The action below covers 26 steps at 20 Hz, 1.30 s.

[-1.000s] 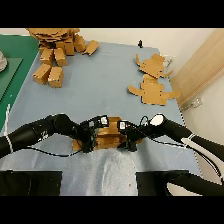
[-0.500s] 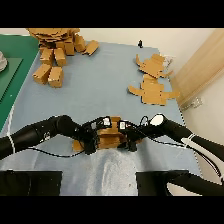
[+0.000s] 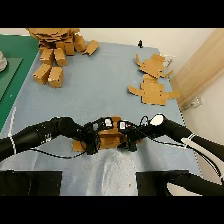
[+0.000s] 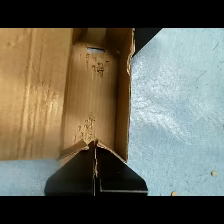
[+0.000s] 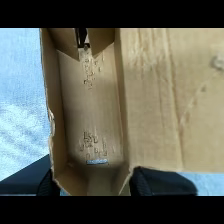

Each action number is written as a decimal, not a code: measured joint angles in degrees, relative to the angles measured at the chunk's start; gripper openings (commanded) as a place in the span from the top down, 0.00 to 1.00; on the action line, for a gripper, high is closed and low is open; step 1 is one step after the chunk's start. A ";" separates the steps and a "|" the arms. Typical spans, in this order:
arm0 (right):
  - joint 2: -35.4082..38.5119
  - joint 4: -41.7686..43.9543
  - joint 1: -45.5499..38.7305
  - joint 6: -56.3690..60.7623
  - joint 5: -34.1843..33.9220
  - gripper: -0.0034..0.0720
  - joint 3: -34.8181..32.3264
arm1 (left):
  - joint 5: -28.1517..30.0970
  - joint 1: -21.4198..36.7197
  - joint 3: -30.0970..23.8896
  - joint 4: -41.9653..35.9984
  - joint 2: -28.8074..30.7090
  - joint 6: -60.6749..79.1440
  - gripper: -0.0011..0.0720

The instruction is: Fold the box.

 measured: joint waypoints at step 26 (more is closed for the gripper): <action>0.00 0.04 -0.02 0.04 -0.02 0.33 0.00 | 0.87 -0.11 0.00 11.19 1.25 -15.32 0.97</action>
